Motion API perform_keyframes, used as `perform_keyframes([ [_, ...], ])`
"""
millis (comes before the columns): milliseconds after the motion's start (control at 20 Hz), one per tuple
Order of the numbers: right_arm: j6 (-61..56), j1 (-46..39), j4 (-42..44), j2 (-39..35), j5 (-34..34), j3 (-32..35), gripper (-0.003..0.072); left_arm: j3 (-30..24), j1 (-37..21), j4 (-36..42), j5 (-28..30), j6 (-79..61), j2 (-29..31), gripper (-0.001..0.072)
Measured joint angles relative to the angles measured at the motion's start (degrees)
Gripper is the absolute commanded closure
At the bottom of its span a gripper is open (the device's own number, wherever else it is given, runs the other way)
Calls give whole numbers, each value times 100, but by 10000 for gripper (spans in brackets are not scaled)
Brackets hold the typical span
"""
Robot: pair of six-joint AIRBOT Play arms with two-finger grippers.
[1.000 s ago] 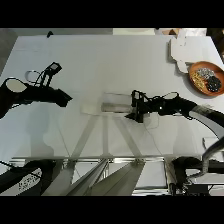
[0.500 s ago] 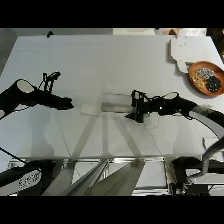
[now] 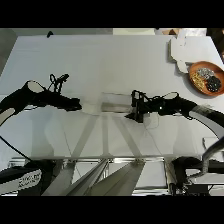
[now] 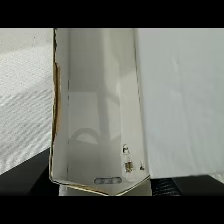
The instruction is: Fold the box and place the chain.
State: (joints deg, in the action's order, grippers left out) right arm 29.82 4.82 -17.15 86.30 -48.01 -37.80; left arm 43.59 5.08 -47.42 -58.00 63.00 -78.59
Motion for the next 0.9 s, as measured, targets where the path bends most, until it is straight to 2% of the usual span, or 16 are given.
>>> perform_keyframes([
  [600,2,0,-2,0,0,0,325,0,636,872,173,-455,-227,701],
  [750,0,0,-2,0,0,0,325,0,645,826,212,-496,-116,705],
  [900,0,0,-2,0,0,0,325,0,570,334,280,-378,-33,703],
])
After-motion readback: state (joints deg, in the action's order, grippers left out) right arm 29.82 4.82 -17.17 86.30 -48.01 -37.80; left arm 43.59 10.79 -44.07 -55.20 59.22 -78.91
